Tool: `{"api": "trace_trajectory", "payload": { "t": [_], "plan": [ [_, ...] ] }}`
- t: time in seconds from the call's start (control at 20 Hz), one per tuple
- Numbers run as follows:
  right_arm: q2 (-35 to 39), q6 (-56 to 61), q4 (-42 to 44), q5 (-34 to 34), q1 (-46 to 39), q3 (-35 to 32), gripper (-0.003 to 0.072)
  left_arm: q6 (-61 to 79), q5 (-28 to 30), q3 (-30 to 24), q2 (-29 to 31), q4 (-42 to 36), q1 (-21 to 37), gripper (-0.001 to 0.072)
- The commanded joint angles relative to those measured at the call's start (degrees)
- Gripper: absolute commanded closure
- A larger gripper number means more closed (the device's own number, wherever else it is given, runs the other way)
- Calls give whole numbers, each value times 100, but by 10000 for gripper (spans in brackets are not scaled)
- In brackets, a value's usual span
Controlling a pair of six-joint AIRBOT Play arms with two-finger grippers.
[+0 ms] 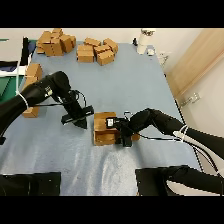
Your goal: Fold the box.
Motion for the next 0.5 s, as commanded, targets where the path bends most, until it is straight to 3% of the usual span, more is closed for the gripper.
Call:
{"api": "trace_trajectory", "payload": {
  "t": [0.0, 0.2, 0.45],
  "plan": [
    [-4, 0, 0, 0, -2, -2, 245, 2288, -50, 4, 2, 59, 514, 700],
    [-4, 0, 0, 0, -2, -2, 245, 5394, 101, -162, 127, 92, 647, 702],
    [-4, 0, 0, -4, -2, -2, 245, 7359, 1211, -1340, 881, -289, 474, 701]
  ]
}}
